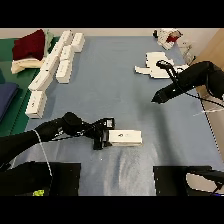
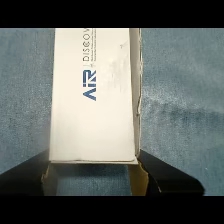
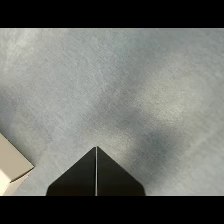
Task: Fold the box.
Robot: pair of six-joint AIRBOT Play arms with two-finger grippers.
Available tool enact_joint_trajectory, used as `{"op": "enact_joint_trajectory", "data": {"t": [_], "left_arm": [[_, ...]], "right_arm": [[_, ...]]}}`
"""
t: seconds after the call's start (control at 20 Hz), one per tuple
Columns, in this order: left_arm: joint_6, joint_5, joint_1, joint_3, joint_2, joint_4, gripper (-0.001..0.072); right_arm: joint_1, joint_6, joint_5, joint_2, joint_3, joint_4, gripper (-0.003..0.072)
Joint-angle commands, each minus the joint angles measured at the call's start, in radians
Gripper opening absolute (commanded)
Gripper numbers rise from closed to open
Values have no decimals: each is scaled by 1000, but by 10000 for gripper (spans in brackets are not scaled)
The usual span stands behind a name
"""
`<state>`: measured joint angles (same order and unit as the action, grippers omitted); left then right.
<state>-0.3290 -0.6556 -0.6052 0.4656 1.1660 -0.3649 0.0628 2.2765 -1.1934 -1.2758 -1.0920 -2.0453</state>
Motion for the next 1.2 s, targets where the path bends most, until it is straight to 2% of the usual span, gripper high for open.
{"op": "enact_joint_trajectory", "data": {"t": [0.0, 0.15, 0.3, 0.45, 0.55, 0.7, 0.85, 0.95, 1.15], "left_arm": [[0, 2, 0, 3, 0, 14, 445], [121, -1, 17, 21, -37, 8, 445], [364, 3, 100, 34, -164, -104, 445], [801, 112, 296, 35, -302, -354, 445], [1032, 193, 472, 35, -330, -463, 445], [1050, 201, 702, 35, -293, -481, 445], [1051, 221, 828, 35, -219, -496, 445], [1051, 280, 842, 35, -162, -496, 445], [1051, 374, 794, 92, -37, -496, 445]], "right_arm": [[0, -1, 0, -2, -1, 0, 5], [0, -1, 0, -2, -1, 0, 5], [0, -1, 0, -2, -1, 0, 5], [0, -1, 0, -2, -1, 0, 5], [0, -1, 0, -2, -1, -1, 5], [0, -1, 0, -2, -1, 0, 5], [0, -1, 0, -2, -1, 0, 5], [0, -1, 0, -2, -1, 0, 5], [0, -1, 0, -2, -1, 0, 5]]}}
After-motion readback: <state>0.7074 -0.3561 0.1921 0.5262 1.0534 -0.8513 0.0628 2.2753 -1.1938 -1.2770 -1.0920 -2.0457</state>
